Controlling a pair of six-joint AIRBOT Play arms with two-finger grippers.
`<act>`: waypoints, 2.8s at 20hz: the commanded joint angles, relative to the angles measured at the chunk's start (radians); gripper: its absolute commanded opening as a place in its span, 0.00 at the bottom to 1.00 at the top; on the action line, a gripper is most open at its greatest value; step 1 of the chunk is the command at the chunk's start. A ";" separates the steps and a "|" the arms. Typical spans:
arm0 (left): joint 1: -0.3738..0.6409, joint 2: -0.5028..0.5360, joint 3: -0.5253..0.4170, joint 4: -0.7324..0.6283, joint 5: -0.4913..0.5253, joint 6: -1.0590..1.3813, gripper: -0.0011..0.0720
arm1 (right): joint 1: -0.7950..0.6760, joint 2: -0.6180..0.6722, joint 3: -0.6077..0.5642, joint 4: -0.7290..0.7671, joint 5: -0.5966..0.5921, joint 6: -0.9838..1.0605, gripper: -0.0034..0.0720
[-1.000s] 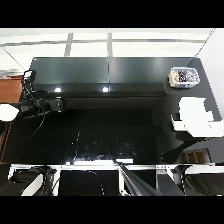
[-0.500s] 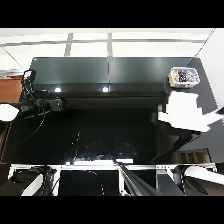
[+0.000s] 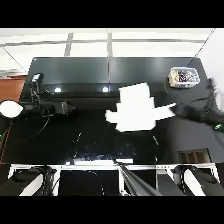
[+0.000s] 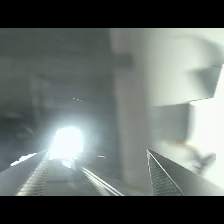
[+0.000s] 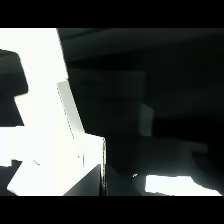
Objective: Fold the box and place the chain.
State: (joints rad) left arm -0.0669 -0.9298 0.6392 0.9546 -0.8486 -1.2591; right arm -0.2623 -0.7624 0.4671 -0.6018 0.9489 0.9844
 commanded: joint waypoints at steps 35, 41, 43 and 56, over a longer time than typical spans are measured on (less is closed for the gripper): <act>-0.197 -0.487 0.299 -0.398 -0.288 0.900 0.05 | 0.562 0.086 0.064 -0.340 -0.146 -0.289 0.99; -0.285 -0.406 0.134 -0.390 -0.065 1.400 0.05 | 0.669 -0.008 0.047 -0.368 -0.192 -0.702 0.99; -0.317 -0.424 0.134 -0.390 0.009 1.405 0.05 | 0.682 -0.062 0.047 -0.367 -0.220 -0.735 1.00; -0.333 -0.490 0.141 -0.391 0.029 1.410 0.05 | 0.816 -0.259 0.047 -0.307 -0.281 -0.864 0.99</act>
State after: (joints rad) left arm -0.3996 -1.4178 0.7807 0.5629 -0.8227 0.1478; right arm 0.5179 -0.9707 0.5133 -0.9466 0.7261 0.1677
